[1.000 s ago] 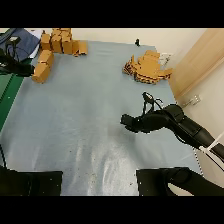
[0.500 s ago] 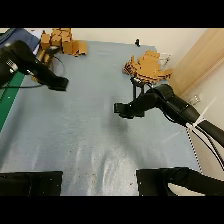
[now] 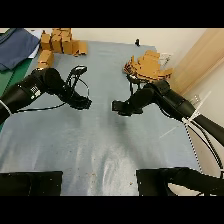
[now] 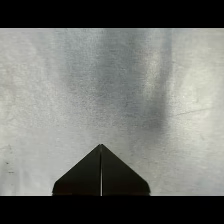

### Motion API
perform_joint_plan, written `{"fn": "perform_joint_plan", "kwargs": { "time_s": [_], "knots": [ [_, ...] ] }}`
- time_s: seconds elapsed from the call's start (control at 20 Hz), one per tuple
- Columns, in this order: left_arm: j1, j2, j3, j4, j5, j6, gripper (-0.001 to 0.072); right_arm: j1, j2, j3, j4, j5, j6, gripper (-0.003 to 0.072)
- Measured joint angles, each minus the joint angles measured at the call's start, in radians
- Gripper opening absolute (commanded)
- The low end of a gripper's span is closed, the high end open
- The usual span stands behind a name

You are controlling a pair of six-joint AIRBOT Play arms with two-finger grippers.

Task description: Fold the box.

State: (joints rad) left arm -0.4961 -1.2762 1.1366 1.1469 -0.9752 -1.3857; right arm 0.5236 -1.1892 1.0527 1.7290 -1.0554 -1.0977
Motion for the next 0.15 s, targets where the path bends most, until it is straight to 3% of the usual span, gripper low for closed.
{"fn": "perform_joint_plan", "kwargs": {
  "time_s": [0.15],
  "knots": [
    [-0.009,0.003,-0.006,0.000,0.014,-0.012,0.0014,0.000,-0.001,0.002,0.000,-0.002,-0.002,0.0002]
  ]
}}
